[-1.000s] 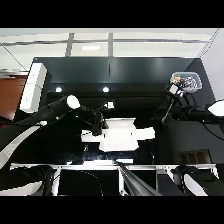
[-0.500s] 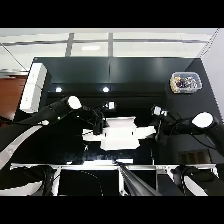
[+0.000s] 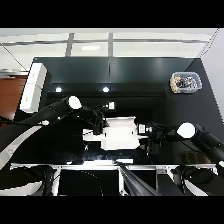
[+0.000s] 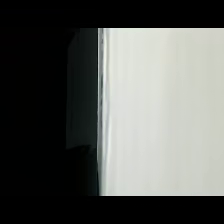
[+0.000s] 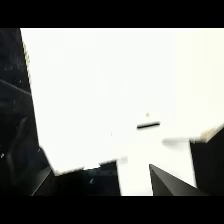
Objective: Fold the box and place the chain.
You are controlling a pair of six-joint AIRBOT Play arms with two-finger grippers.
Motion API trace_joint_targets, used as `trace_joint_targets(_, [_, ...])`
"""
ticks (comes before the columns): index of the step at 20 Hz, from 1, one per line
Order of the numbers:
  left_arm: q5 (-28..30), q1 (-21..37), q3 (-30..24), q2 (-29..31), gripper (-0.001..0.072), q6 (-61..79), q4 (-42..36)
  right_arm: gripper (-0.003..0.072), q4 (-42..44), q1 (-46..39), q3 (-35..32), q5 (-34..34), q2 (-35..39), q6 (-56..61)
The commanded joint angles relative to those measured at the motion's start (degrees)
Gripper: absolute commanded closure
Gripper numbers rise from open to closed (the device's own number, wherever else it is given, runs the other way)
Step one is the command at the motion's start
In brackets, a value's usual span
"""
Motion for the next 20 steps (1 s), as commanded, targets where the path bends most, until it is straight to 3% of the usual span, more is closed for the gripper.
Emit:
trace_joint_targets(1, [-0.1, 0.0, 0.0, 0.0, 0.0683, 0.0, 0.0, 0.0024, -0.1, 4.2, -0.1, -4.4, -0.1, -0.4])
trace_joint_targets(13, [-0.1, 0.0, 0.0, 0.0, 0.0683, 0.0, 0.0, 0.0024, 4.9, 7.2, 0.0, -8.9, -0.1, 1.9])
trace_joint_targets(17, [-0.1, 0.0, 0.0, 0.0, 0.0683, 0.0, 0.0, 0.0024, 4.8, 7.2, 2.1, -7.0, -0.1, 1.9])
trace_joint_targets(20, [-0.1, 0.0, 0.0, 0.0, 0.0683, 0.0, 0.0, 0.0023, 5.0, 7.2, 4.3, -11.4, -0.6, 3.0])
